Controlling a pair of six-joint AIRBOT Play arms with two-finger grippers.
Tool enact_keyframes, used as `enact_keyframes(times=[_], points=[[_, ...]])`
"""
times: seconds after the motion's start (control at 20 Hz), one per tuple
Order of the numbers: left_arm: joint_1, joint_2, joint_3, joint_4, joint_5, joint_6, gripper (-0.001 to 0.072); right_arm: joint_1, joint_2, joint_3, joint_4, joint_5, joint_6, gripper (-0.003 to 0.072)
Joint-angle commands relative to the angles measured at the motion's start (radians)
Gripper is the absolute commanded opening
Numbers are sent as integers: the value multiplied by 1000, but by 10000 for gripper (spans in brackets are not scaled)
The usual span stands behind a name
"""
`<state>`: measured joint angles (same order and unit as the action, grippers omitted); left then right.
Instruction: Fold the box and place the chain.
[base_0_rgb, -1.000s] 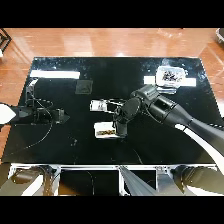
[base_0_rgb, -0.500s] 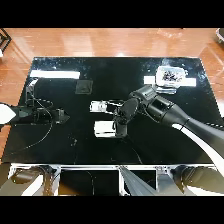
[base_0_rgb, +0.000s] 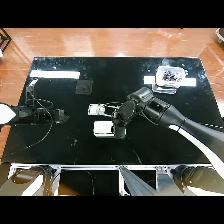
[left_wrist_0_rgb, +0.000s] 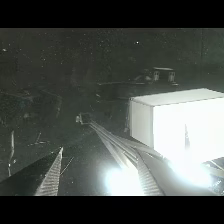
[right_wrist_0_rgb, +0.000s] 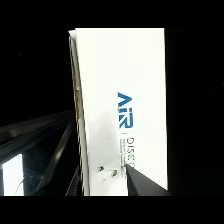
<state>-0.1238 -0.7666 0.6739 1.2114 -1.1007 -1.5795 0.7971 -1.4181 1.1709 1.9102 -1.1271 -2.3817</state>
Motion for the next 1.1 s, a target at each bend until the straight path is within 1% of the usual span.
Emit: enact_keyframes(times=[0.0, 0.2, 0.4, 0.5, 0.55, 0.6, 0.65, 0.7, 0.75, 0.8, 0.85, 0.9, 0.95, 1.0, 1.05], points=[[1, 0, 0, -1, 0, 0, 557, 3, 0, 0, 2, -26, 14, 376], [1, 0, 0, -1, -2, 0, 557, 0, 17, 1, 0, -26, 100, 376], [1, 0, 0, -5, -4, 0, 557, -26, 97, 1, 4, -55, 216, 376], [1, 0, 0, -20, -7, 0, 557, -71, 143, 0, 18, -105, 305, 376], [1, 0, 0, -25, -11, 1, 557, -105, 163, 0, 41, -154, 364, 362], [1, 0, 0, -27, -19, 1, 557, -154, 177, -2, 80, -230, 436, 104], [1, 0, 0, -27, -35, 1, 557, -205, 187, -24, 156, -293, 519, 16], [1, 0, 0, -27, -59, 1, 557, -246, 197, -74, 278, -347, 526, 16], [1, 0, -1, -27, -71, 1, 557, -264, 202, -122, 357, -352, 544, 16], [1, 0, -1, -27, -74, 1, 557, -269, 202, -161, 404, -272, 608, 16], [1, 0, -1, -27, -71, 1, 557, -268, 200, -190, 426, -122, 687, 16], [1, 0, -1, -26, -62, 1, 557, -264, 190, -205, 441, -5, 733, 16], [1, 0, 0, -27, -55, 1, 557, -264, 169, -207, 456, 67, 759, 16], [1, 0, -1, -23, -48, 2, 557, -264, 143, -207, 470, 115, 764, 16], [1, 0, 0, -18, -51, 2, 557, -261, 114, -207, 482, 124, 764, 16]])
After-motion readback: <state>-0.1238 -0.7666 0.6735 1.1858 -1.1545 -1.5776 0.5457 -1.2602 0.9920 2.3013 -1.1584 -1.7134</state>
